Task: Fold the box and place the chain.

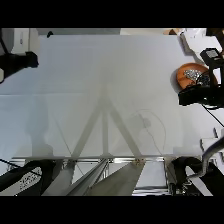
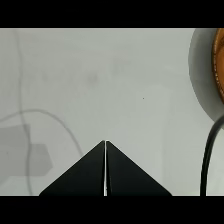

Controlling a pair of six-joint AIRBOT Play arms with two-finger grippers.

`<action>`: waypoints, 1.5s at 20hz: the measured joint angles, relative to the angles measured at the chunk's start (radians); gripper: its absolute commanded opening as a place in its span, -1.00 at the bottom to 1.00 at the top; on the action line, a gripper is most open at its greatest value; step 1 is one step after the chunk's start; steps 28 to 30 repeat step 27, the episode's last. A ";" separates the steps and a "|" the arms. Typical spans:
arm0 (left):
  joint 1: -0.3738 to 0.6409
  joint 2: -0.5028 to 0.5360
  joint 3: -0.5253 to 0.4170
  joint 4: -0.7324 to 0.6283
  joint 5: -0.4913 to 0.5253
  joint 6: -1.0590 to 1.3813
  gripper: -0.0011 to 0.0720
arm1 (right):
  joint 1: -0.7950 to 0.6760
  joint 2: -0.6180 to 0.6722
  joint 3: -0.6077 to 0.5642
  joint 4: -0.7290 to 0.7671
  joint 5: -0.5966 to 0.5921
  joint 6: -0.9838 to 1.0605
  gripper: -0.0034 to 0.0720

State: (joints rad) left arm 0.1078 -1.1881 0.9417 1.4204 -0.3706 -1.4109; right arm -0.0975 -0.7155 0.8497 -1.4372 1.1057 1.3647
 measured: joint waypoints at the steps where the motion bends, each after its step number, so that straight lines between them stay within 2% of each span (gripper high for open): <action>1: -0.002 -0.022 -0.025 -0.005 0.011 0.000 -0.95 | 0.000 0.000 0.000 0.000 0.000 0.000 -0.87; 5: -0.006 -0.125 -0.072 -0.010 0.025 -0.003 -0.95 | 0.000 0.000 0.000 0.000 0.000 0.000 -0.87; 10: -0.007 -0.240 -0.086 -0.010 0.024 0.000 -0.95 | 0.000 0.000 0.000 0.000 0.000 0.000 -0.87; 16: -0.007 -0.309 -0.089 -0.008 -0.017 0.000 -0.94 | 0.000 0.000 0.000 0.001 0.000 0.000 -0.87; 17: -0.007 -0.314 -0.089 -0.010 -0.020 0.000 -0.86 | 0.000 0.000 0.000 0.001 0.000 0.000 -0.87; 18: -0.007 -0.319 -0.089 -0.010 -0.025 0.000 -0.48 | 0.000 0.000 0.000 0.000 0.000 0.000 -0.87; 20: -0.007 -0.325 -0.089 -0.009 -0.040 0.000 0.80 | 0.000 0.000 0.000 0.001 0.000 0.000 -0.87; 21: -0.008 -0.327 -0.088 0.000 -0.050 0.011 0.93 | 0.000 0.000 0.000 0.001 0.000 0.000 -0.87; 23: -0.008 -0.323 -0.088 -0.002 -0.066 0.009 0.95 | 0.000 0.000 0.000 0.001 0.000 0.000 -0.87; 27: -0.012 -0.276 -0.092 -0.006 -0.172 -0.002 0.95 | 0.000 0.000 0.000 0.001 0.000 0.000 -0.87; 30: -0.012 -0.276 -0.092 -0.006 -0.172 -0.002 0.95 | 0.000 0.000 0.000 0.001 0.000 0.000 -0.87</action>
